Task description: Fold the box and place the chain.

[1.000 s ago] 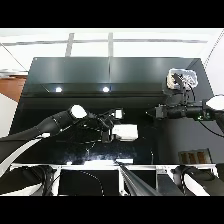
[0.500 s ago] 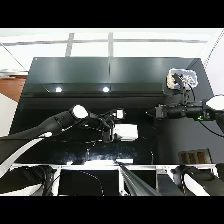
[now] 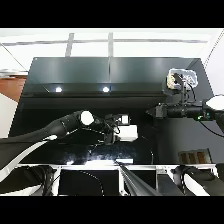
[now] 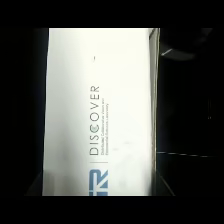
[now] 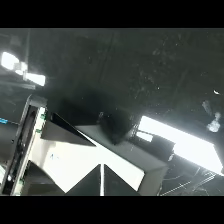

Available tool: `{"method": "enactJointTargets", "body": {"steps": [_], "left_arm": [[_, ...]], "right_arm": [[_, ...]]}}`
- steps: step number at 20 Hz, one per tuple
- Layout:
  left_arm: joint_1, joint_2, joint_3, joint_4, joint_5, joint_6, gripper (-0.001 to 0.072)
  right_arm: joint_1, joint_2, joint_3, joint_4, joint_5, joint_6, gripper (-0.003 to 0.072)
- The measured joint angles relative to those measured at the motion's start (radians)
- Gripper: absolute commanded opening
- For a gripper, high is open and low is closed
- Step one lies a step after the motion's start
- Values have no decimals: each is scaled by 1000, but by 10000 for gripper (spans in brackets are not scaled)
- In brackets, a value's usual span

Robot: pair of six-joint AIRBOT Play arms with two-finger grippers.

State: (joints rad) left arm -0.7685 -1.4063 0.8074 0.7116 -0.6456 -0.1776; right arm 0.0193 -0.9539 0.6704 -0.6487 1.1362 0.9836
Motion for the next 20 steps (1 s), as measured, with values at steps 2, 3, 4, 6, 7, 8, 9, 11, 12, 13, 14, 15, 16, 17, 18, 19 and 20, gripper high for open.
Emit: {"method": "enactJointTargets", "body": {"steps": [2, 3, 4, 6, 7, 8, 9, 11, 12, 13, 14, 15, 16, 17, 18, 19, 20], "left_arm": [[37, 11, 32, 15, 13, -46, 333], [64, 15, 51, 22, 12, -71, 333], [96, 19, 71, 25, 5, -97, 336], [183, 24, 108, 33, 32, -157, 378], [234, 24, 122, 35, 47, -198, 378], [296, 24, 139, 35, 86, -246, 378], [365, 23, 159, 36, 134, -294, 378], [501, 4, 211, 37, 184, -376, 378], [578, -14, 249, 38, 196, -423, 378], [651, -36, 290, 38, 195, -467, 378], [728, -67, 336, 45, 190, -513, 377], [802, -102, 388, 61, 172, -558, 378], [864, -135, 436, 85, 151, -603, 378], [922, -171, 484, 111, 128, -650, 377], [974, -210, 531, 143, 101, -689, 378], [1017, -249, 577, 177, 82, -719, 378], [1046, -283, 616, 209, 72, -742, 378]], "right_arm": [[0, 0, 0, 0, -2, 0, 46], [0, 0, 0, 0, -4, 0, 46], [0, 0, 0, 0, -4, 0, 46], [0, 0, 0, 0, -5, 0, 46], [0, 0, 0, 0, -5, 0, 46], [0, 0, 0, 0, -6, 0, 46], [0, 0, 0, 0, -5, 0, 46], [0, 0, 0, 1, 0, 0, 46], [0, 0, 0, 1, 3, 0, 46], [0, 0, 0, 2, 6, 0, 46], [0, 0, 0, 2, 8, 0, 46], [0, 0, 0, 6, 9, 0, 46], [0, 0, 0, 9, 13, 1, 46], [0, 0, 0, 10, 16, 6, 46], [0, 0, 0, 16, 20, 8, 46], [0, 0, 0, 20, 24, 10, 46], [0, 0, 0, 24, 27, 15, 46]]}}
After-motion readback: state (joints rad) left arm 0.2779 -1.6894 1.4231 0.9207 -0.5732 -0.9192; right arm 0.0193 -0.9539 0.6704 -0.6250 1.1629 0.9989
